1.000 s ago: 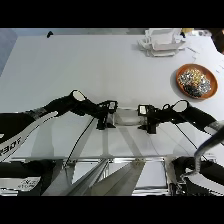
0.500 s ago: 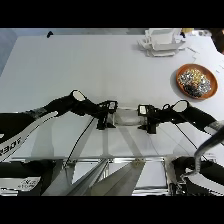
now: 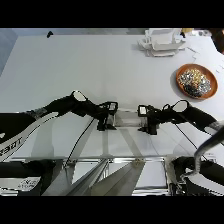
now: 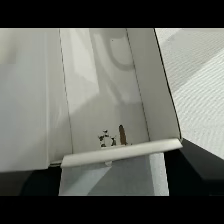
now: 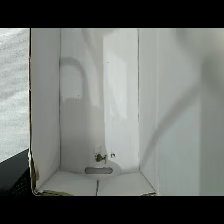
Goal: Fold the box and place the chain.
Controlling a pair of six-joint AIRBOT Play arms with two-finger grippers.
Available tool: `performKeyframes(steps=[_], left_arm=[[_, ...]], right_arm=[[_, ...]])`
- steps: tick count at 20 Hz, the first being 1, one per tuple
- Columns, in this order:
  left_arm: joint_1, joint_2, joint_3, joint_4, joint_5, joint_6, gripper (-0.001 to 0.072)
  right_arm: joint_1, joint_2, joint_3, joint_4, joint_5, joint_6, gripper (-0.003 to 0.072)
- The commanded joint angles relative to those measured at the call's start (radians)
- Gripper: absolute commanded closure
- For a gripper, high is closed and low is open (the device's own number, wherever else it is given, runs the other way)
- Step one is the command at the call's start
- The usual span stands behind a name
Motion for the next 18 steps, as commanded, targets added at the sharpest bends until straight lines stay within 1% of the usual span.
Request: performKeyframes(steps=[1,7,9,10,11,12,14,15,16,18], left_arm=[[0.001,0.002,0.0,-0.002,0.008,0.0,0.0627],[0.001,0.002,0.0,-0.002,0.008,0.0,0.0627],[0.001,0.002,0.0,-0.002,0.008,0.0,0.0627],[0.001,0.002,0.0,-0.002,0.008,0.0,0.0627],[0.001,0.002,0.0,-0.002,0.008,0.0,0.0627],[0.001,0.002,0.0,-0.002,0.008,0.0,0.0627],[0.001,0.002,0.0,-0.002,0.008,0.0,0.0627],[0.001,0.002,0.0,-0.002,0.008,0.0,0.0627],[0.001,0.002,0.0,-0.002,0.008,0.0,0.0627],[0.001,0.002,0.0,-0.002,0.008,0.0,0.0627]], right_arm=[[-0.001,0.031,0.0,-0.079,0.007,0.07,-0.0014],[-0.001,0.163,0.0,-0.215,0.015,0.213,-0.0004],[-0.001,0.224,0.0,-0.284,0.021,0.283,-0.0001],[-0.001,0.257,0.0,-0.322,0.031,0.307,0.0014],[-0.001,0.293,0.0,-0.357,0.043,0.328,0.0051],[-0.001,0.327,0.0,-0.382,0.052,0.349,0.005],[0.0,0.396,0.0,-0.39,0.06,0.404,0.0051],[0.0,0.428,0.0,-0.369,0.06,0.425,0.0077],[0.0,0.459,0.0,-0.332,0.064,0.45,0.0227],[0.0,0.493,0.0,-0.227,0.096,0.459,0.0573]])
